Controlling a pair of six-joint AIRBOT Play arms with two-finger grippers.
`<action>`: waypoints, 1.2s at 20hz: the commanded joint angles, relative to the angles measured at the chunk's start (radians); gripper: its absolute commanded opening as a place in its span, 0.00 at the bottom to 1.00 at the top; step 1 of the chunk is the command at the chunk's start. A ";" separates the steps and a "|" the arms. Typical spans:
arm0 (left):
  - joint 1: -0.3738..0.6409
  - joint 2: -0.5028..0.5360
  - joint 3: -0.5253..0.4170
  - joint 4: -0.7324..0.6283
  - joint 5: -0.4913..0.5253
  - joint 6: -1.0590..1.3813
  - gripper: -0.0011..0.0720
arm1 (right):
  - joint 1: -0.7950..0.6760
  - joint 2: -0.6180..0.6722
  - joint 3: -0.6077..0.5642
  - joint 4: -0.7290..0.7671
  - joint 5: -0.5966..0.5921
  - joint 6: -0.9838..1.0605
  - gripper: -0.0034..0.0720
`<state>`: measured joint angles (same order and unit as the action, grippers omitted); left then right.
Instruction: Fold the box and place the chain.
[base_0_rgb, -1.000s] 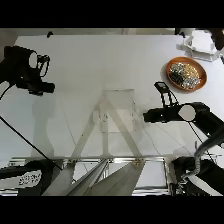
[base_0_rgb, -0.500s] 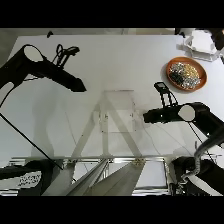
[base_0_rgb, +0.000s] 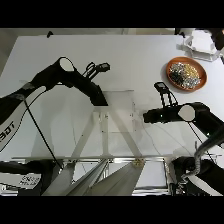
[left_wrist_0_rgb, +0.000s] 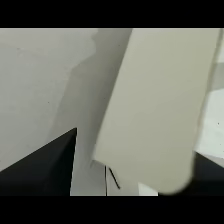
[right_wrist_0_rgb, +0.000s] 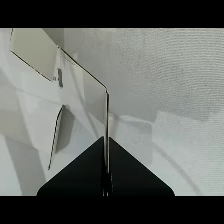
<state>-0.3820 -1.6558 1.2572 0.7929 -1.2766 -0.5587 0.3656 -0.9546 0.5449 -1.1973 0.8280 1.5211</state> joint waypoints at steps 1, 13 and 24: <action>0.004 -0.057 0.000 -0.069 -0.016 0.066 0.72 | 0.001 0.001 0.000 0.002 -0.001 0.000 0.05; 0.006 -0.111 0.000 -0.169 0.007 0.196 0.43 | 0.001 0.001 0.000 0.002 0.001 0.000 0.05; -0.035 -0.005 0.000 -0.134 -0.021 0.218 0.01 | 0.000 0.017 0.076 -0.022 0.141 0.000 0.83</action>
<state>-0.3981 -1.7130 1.2575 0.6342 -1.3102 -0.3424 0.3656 -0.9482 0.5766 -1.2022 0.8783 1.5211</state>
